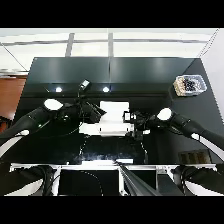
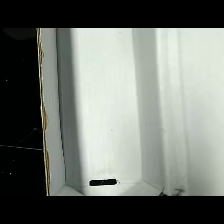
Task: Fold the box and place the chain.
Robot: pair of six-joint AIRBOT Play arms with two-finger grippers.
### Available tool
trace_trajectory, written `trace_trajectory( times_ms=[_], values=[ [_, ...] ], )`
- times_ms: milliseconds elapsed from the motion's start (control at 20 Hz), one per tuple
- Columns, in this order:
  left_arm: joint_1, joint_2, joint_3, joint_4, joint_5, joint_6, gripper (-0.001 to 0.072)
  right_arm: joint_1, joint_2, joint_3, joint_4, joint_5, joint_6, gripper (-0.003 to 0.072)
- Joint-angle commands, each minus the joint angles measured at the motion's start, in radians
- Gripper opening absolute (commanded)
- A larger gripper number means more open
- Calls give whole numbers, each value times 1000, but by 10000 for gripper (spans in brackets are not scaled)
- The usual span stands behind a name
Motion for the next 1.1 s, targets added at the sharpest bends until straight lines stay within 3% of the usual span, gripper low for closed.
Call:
trace_trajectory(
  times_ms=[0, 350, 550, 700, 750, 850, 900, 950, 1000, 1050],
  values=[
    [-19, -76, 38, 213, -8, -183, 26, 1, -1, 0, 0, 0, 0, 495],
    [-16, -108, 154, 418, -128, -297, 27, 1, -1, 0, 0, 0, 0, 495],
    [73, 4, 163, 481, -208, -373, 33, 1, -1, 0, 0, 0, 0, 495],
    [157, 148, 34, 476, -191, -307, 33, 1, -1, 0, 1, -12, 10, 495],
    [190, 181, -39, 400, -169, -236, 32, 1, -1, 0, 1, -14, 12, 495],
    [227, 209, -134, 250, -233, 18, 32, 1, -1, 0, 1, -14, 12, 495],
    [226, 209, -151, 225, -296, 141, 75, 1, -1, 0, 1, -14, 12, 495],
    [213, 209, -154, 235, -332, 230, 322, 1, -1, 0, 1, -14, 12, 495],
    [194, 209, -154, 250, -322, 272, 692, 1, -1, 0, 1, -14, 12, 495],
    [171, 209, -153, 250, -290, 292, 714, 1, -1, 0, 1, -14, 12, 495]
  ],
)
